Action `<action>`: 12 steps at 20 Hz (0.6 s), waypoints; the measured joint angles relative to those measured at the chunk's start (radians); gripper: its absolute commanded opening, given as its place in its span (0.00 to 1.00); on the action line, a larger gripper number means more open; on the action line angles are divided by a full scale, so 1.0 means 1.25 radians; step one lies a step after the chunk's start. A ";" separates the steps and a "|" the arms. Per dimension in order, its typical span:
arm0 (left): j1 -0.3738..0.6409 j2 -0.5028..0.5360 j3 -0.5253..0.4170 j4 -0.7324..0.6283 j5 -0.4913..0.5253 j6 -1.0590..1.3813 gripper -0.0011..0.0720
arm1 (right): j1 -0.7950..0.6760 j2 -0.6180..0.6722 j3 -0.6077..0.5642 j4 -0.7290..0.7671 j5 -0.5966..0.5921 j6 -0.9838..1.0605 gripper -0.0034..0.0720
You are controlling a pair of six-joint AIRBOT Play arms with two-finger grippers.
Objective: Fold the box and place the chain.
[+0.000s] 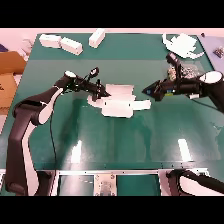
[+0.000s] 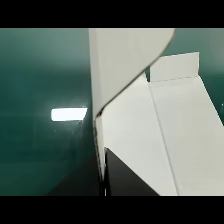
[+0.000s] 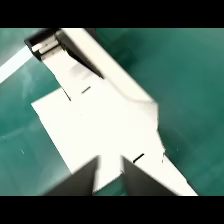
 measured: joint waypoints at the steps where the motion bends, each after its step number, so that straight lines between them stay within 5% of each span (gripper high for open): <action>1: 0.000 0.000 0.000 0.000 0.000 0.000 0.04 | 0.019 0.030 -0.041 -0.014 -0.025 -0.007 0.71; 6: 0.000 0.000 0.000 0.000 0.000 0.000 0.04 | 0.134 0.091 -0.186 -0.080 -0.123 -0.066 0.71; 12: 0.000 0.000 0.000 0.000 0.000 0.000 0.04 | 0.266 0.090 -0.269 -0.159 -0.349 -0.115 0.70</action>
